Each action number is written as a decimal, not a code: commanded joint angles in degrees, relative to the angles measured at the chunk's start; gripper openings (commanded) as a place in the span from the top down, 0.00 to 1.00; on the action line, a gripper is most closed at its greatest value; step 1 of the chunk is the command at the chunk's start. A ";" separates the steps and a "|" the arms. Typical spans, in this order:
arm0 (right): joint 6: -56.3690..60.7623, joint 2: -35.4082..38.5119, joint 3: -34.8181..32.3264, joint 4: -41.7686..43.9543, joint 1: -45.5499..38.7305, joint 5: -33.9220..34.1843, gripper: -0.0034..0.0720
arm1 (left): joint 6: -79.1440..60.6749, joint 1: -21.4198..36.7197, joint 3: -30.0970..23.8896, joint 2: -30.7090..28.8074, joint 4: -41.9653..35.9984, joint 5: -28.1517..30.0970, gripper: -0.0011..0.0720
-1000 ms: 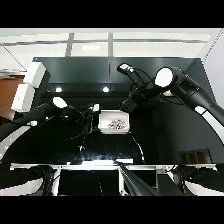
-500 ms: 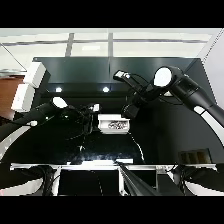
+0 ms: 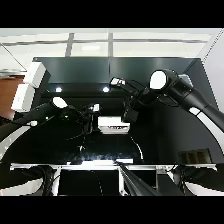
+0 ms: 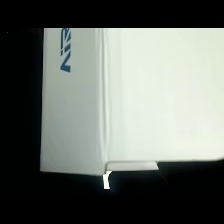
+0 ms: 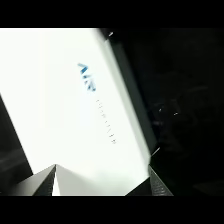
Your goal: Fold the box and place the chain.
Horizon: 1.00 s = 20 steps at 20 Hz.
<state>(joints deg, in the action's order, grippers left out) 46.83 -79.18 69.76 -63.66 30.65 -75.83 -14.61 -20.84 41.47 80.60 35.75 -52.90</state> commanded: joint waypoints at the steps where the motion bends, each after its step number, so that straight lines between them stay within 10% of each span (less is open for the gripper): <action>1: -1.27 -0.02 -0.02 -0.96 0.17 -3.67 0.03 | 0.00 0.00 0.02 0.04 0.00 0.00 0.51; 11: -0.85 -2.10 -1.29 -3.06 2.36 3.65 0.03 | -0.02 0.00 0.02 0.04 0.00 0.00 0.51; 13: -0.85 -2.10 -1.29 -3.34 3.10 4.98 0.29 | 0.00 0.00 0.02 0.04 0.00 0.00 0.50; 16: -0.83 -2.10 -1.29 -3.56 3.06 4.26 0.33 | 0.00 0.00 0.02 0.04 0.00 0.02 0.50; 20: -0.61 -1.73 -1.22 -3.54 3.06 3.63 0.02 | 0.00 0.00 0.02 0.04 0.00 0.00 0.51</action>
